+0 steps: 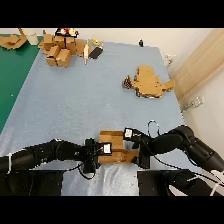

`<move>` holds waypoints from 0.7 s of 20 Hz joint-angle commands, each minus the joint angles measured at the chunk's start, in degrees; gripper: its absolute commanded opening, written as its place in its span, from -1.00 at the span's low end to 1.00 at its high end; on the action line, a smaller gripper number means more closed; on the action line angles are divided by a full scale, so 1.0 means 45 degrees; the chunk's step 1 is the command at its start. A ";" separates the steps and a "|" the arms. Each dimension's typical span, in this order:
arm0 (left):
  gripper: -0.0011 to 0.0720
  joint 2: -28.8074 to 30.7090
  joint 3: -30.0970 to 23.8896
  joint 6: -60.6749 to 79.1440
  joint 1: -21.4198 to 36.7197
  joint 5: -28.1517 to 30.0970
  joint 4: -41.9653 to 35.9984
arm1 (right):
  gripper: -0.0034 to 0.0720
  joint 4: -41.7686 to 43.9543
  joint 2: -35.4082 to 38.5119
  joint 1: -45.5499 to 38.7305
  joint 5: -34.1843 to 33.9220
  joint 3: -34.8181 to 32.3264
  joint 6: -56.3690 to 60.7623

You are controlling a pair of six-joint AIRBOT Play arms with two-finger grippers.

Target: Fold the box.

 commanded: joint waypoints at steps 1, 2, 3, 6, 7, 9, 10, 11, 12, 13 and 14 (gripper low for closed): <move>0.04 -0.0005 -0.0010 0.0005 -0.0005 0.0005 0.0000 | 0.71 0.0141 -0.0952 0.0403 0.1632 -0.0010 -0.1817; 0.04 -0.0005 -0.0005 0.0005 -0.0005 0.0005 0.0005 | 0.71 0.0389 -0.1200 0.0466 0.1763 -0.0010 -0.2263; 0.04 -0.0005 -0.0005 0.0005 -0.0005 0.0005 0.0005 | 0.71 0.0680 -0.1336 0.0534 0.1685 -0.0010 -0.2531; 0.04 -0.0005 -0.0005 0.0005 -0.0005 0.0005 0.0005 | 0.08 0.0962 -0.1355 0.0889 0.1705 -0.0010 -0.2531; 0.04 -0.0005 -0.0010 0.0005 -0.0005 0.0005 0.0005 | -0.15 0.0971 -0.1365 0.0991 0.1695 -0.0010 -0.2511; 0.04 -0.0005 -0.0010 0.0005 -0.0005 0.0005 0.0000 | -0.55 0.1190 -0.1370 0.1103 0.1671 -0.0010 -0.2322; 0.05 -0.0005 -0.0010 0.0005 -0.0005 0.0005 0.0005 | -0.55 0.1229 -0.1365 0.1107 0.1651 -0.0010 -0.2021; 0.04 -0.0005 -0.0010 0.0005 -0.0005 0.0005 0.0005 | -0.55 0.1214 -0.1365 0.1107 0.1569 -0.0010 -0.1817; 0.04 -0.0005 -0.0010 0.0005 -0.0005 0.0000 0.0005 | -0.55 0.1190 -0.1350 0.1107 0.1418 -0.0010 -0.1826; 0.04 -0.0005 -0.0010 0.0005 -0.0005 0.0005 0.0005 | -0.55 0.1020 -0.1277 0.1107 0.1331 -0.0010 -0.1826; 0.04 -0.0005 -0.0010 0.0005 -0.0005 0.0005 0.0005 | -0.55 0.0976 -0.1195 0.1107 0.1355 -0.0010 -0.1831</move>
